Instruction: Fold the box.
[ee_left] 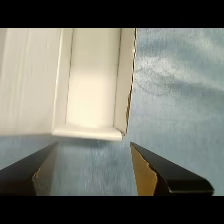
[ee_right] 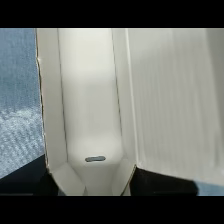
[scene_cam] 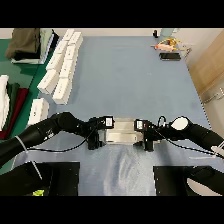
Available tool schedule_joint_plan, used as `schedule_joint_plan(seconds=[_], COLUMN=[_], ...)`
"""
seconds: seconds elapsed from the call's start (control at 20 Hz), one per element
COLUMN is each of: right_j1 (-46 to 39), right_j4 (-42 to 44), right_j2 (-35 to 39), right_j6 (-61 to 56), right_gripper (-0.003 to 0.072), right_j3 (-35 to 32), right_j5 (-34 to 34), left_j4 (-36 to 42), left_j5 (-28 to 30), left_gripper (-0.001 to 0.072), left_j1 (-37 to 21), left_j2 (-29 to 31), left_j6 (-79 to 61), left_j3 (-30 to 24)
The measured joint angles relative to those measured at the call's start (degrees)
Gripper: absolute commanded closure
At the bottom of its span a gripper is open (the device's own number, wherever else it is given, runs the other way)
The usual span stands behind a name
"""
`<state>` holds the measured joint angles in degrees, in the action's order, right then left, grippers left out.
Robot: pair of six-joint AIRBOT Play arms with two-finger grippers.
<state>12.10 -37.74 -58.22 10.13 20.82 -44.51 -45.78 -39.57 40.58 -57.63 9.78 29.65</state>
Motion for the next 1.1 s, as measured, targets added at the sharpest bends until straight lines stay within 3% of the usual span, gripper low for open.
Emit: schedule_joint_plan(seconds=[0.25, 1.1], right_j1=[0.0, 0.0], right_j4=[0.0, 0.0], right_j2=[0.0, 0.0], right_j6=[0.0, 0.0], right_gripper=[0.0172, 0.0172], right_j3=[0.0, 0.0], right_j5=[0.0, 0.0], left_j4=[5.0, 16.4], left_j5=[2.8, 3.4], left_gripper=[0.0009, 0.0009], left_j1=[-0.2, -2.3], left_j2=[-4.2, -8.2], left_j6=[-7.3, -22.2], left_j3=[-0.4, -2.3])
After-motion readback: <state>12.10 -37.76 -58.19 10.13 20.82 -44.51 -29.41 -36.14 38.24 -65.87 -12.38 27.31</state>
